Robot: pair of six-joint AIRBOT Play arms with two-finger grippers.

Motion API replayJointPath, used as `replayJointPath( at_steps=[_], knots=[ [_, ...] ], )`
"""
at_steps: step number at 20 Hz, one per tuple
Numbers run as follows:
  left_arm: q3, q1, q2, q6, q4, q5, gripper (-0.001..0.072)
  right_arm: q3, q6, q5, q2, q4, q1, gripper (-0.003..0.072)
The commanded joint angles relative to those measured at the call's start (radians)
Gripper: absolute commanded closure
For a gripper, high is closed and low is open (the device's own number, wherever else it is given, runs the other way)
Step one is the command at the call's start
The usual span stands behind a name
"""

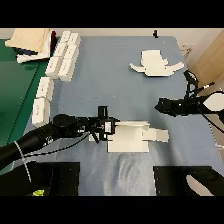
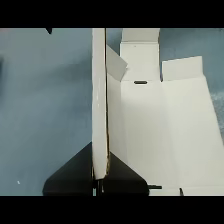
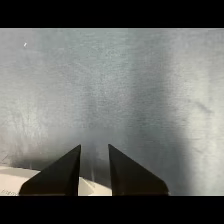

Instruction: Fold the box.

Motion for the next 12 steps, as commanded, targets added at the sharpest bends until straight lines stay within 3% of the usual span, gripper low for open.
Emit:
replayJointPath(
  at_steps=[1,7,8,12],
  knots=[
    [0.007,0.002,0.025,0.120,-0.028,0.046,0.0697,0.001,0.000,-0.034,0.000,0.013,0.001,0.0419],
    [-0.030,0.001,-0.007,0.121,-0.088,0.018,0.0699,0.001,0.002,-0.043,0.000,0.013,0.032,0.0421],
    [-0.035,0.001,-0.023,0.129,-0.089,0.017,0.0698,0.001,0.002,-0.051,0.000,0.012,0.039,0.0479],
    [-0.037,0.001,-0.085,0.225,-0.213,0.004,0.0698,0.001,0.002,-0.063,0.000,0.013,0.051,0.0492]
  ],
)
